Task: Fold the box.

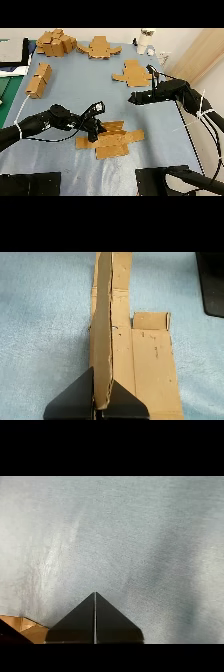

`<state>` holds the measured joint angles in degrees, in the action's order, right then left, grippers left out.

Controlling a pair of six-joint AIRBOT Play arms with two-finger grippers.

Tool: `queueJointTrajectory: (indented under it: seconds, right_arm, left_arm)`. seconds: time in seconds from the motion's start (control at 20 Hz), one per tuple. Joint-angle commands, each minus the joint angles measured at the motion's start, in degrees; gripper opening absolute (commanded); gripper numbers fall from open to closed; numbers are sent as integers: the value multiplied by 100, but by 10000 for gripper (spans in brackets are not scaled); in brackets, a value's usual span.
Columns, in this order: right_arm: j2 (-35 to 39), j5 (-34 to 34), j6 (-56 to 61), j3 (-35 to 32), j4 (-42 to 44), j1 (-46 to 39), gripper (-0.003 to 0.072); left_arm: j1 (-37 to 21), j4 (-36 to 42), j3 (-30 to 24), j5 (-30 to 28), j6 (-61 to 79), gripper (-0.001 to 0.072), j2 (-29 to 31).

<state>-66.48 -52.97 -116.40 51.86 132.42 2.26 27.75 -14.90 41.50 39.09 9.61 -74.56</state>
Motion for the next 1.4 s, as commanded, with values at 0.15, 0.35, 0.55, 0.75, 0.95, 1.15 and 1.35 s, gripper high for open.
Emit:
queueJointTrajectory:
  seconds: [0.15,0.35,0.55,0.75,0.95,1.15,1.35]
  right_arm:
    - [-122,-20,2,-4,-20,0,4]
    - [-179,-28,2,-4,-17,0,4]
    - [-179,-66,2,-4,-17,0,4]
    - [-179,-63,2,-4,-17,0,4]
    - [-179,-66,0,-4,-20,0,4]
    - [-179,-70,2,-4,-17,0,4]
    - [-166,-485,70,-4,-63,0,3]
  left_arm:
    - [2,-245,-2,46,-72,12,2]
    - [-13,-323,59,208,-109,12,2]
    - [-260,-315,227,525,-109,12,2]
    - [-354,-317,225,656,-109,12,-11]
    - [-350,-310,225,697,-151,12,-256]
    - [-350,-317,225,791,-164,13,-269]
    - [-354,-313,225,807,-249,13,-269]
